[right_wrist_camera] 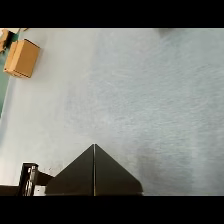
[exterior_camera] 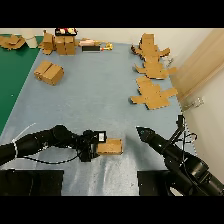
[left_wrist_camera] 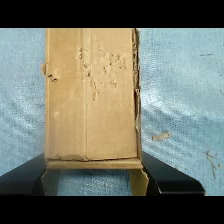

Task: Fold the box.

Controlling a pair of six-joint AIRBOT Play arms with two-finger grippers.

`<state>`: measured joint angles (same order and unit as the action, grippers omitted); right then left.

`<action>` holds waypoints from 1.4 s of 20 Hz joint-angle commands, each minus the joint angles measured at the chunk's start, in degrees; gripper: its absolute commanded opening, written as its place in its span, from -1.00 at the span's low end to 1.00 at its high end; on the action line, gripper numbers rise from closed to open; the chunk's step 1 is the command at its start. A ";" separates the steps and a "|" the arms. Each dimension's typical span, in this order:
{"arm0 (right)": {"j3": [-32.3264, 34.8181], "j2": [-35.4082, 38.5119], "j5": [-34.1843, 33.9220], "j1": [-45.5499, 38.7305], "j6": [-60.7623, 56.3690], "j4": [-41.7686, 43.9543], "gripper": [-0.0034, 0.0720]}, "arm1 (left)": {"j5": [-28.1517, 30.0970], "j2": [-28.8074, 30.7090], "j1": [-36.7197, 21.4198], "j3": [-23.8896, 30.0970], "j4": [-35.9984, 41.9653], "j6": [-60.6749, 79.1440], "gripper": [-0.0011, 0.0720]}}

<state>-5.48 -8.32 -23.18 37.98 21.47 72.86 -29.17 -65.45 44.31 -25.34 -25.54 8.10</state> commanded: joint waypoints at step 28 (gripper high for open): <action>-0.04 0.07 -1.20 -0.07 -0.07 -0.66 -0.90 | 3.04 2.69 -62.64 -11.65 -44.65 -62.14 0.02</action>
<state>-5.48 -8.25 -24.47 37.89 21.41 72.18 -26.44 -56.21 -15.11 -32.10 -69.89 -53.21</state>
